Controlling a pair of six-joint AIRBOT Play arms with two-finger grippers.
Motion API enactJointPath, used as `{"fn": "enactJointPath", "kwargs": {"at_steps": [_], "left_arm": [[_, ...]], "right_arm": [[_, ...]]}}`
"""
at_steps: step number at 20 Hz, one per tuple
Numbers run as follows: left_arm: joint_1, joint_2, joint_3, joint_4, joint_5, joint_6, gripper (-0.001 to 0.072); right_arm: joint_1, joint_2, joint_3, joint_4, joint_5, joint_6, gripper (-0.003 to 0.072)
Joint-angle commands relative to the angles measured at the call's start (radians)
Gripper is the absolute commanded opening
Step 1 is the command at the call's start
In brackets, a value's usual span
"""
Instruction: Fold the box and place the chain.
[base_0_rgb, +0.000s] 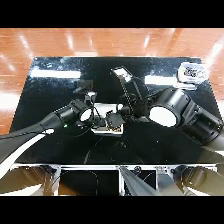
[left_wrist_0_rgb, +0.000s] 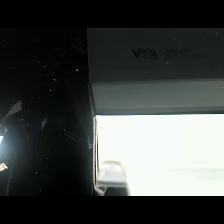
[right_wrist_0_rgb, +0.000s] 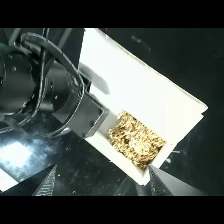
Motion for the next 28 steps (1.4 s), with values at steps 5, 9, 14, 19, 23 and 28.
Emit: {"fn": "enactJointPath", "kwargs": {"at_steps": [5,9,14,19,23,28], "left_arm": [[0.000,0.000,0.000,0.000,0.000,0.000,0.0022],[0.000,0.001,0.006,-0.006,-0.005,0.000,0.0194],[0.000,0.010,0.068,-0.027,-0.152,0.076,0.0625],[0.004,0.126,0.103,-0.023,-0.301,0.294,0.0622],[0.063,0.352,0.061,-0.022,-0.405,0.495,0.0621],[0.538,0.695,-0.227,-0.383,-0.417,0.807,0.0621]], "right_arm": [[-0.050,0.030,0.000,-0.052,0.058,0.006,0.0700],[-0.082,0.096,0.001,-0.117,0.172,0.006,0.0700],[-0.098,0.106,0.001,-0.115,0.233,-0.012,0.0700],[-0.146,0.101,0.009,-0.088,0.224,-0.048,0.0700],[-0.261,0.009,0.121,0.029,0.214,-0.144,0.0700],[-0.316,-0.362,0.474,0.057,0.241,-0.253,0.0700]]}}
